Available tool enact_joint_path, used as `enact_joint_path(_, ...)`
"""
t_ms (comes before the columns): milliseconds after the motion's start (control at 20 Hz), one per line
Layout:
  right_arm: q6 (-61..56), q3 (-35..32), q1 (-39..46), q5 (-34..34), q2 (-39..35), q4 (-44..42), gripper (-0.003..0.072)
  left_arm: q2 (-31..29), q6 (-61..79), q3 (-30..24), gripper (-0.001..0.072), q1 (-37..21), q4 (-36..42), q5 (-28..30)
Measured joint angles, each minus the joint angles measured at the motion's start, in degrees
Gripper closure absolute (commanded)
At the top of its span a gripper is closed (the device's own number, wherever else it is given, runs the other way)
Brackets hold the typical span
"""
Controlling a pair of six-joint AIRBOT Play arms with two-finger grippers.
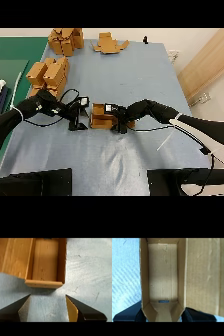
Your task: Fold the box.
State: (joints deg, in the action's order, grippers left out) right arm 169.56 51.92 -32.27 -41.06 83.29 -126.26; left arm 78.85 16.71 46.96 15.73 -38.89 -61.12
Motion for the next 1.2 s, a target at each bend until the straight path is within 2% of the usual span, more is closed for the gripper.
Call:
enact_joint_path(250, -0.02, 0.00, 0.00, 0.00, 0.00, -0.04, 0.0533, 1.25, 1.31, 0.20, 0.0013, 2.47, 0.46, 2.93)
enact_joint_path(800, -0.02, 0.00, -0.02, -0.15, 0.00, -0.02, 0.0533, 2.69, 1.90, 0.26, 0.0015, 5.07, 3.34, 3.78)
enact_joint_path(1000, -0.17, 0.00, -0.02, -0.13, 0.00, -0.07, 0.0533, 2.84, 1.92, 0.26, 0.0015, 5.55, 2.99, 6.16)
enact_joint_path(1050, -0.22, 0.00, -0.02, -0.11, 0.00, -0.13, 0.0533, 2.84, 1.92, 0.26, 0.0129, 5.60, 2.99, 6.78)
enact_joint_path(1100, -0.24, 0.00, -0.02, -0.04, 0.00, -0.13, 0.0533, 2.84, 1.92, 0.24, 0.0399, 5.64, 2.91, 7.21)
enact_joint_path(1200, -0.24, 0.00, -0.02, 0.07, 0.00, -0.11, 0.0533, 2.86, 1.97, 0.24, 0.0414, 5.73, 2.80, 7.80)
